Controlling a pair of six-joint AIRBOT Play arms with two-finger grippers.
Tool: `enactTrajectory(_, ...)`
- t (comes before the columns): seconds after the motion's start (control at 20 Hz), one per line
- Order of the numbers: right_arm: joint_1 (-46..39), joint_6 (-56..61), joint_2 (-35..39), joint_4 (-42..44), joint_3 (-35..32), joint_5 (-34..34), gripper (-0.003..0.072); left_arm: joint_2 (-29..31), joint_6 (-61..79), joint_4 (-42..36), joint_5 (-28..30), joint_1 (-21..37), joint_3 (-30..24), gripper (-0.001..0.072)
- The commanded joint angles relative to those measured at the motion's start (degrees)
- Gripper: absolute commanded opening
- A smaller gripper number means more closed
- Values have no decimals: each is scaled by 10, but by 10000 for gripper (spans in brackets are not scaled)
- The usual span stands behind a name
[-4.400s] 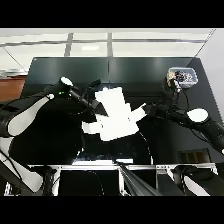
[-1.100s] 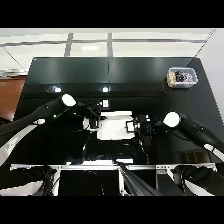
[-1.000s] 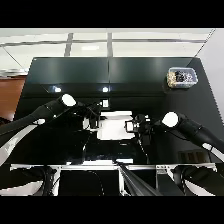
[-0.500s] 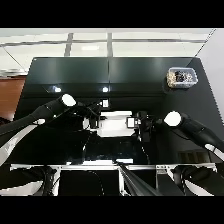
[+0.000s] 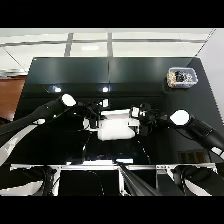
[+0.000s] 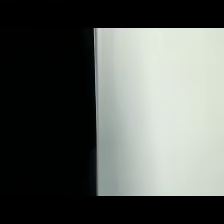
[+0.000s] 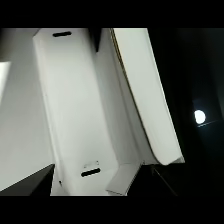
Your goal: Fold the box and place the chain.
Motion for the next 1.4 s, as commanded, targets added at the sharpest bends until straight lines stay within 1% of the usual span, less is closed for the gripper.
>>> enactTrajectory(0.0, 0, 0, -3, 27, 0, -28, 705, 0, 1, 0, -2, 0, 0, 27)
enactTrajectory(0.1, 0, 1, -10, 27, 0, -17, 705, 0, 1, 0, -2, 0, 0, 27)
enactTrajectory(0.2, 0, 27, -10, 21, 0, -17, 705, 0, 1, 0, -3, 0, 0, 27)
enactTrajectory(0.25, 0, 27, -10, -12, 0, -9, 705, 0, 1, 0, -3, 0, 0, 27)
enactTrajectory(0.3, 0, 28, -10, -59, 0, 8, 705, 0, 1, 0, -2, 0, 0, 27)
enactTrajectory(0.4, 0, 35, -10, -134, 0, 83, 705, 0, 1, 0, -2, 0, 0, 27)
enactTrajectory(0.45, 0, 36, -10, -151, -2, 120, 705, 0, 1, 0, -2, 0, 0, 27)
enactTrajectory(0.55, 0, 37, -10, -158, -10, 150, 705, 0, 1, 0, -2, 0, 0, 27)
enactTrajectory(0.8, 1, 35, -10, -152, -15, 146, 705, 0, 1, 0, -2, 0, 0, 27)
enactTrajectory(0.95, 19, 28, -14, -140, -16, 138, 705, 0, 1, 0, -2, 0, 0, 27)
enactTrajectory(1.1, 51, 29, -30, -116, -32, 73, 705, 0, 1, 0, -2, 0, 0, 27)
enactTrajectory(1.2, 68, 30, -40, -61, -40, 16, 704, 0, 1, 0, -2, 0, 0, 28)
enactTrajectory(1.25, 76, 27, -44, -47, -40, -5, 704, 0, 1, 0, -2, 0, 0, 27)
enactTrajectory(1.35, 83, 28, -45, -58, -40, -40, 705, 0, 1, 0, -2, 0, 0, 28)
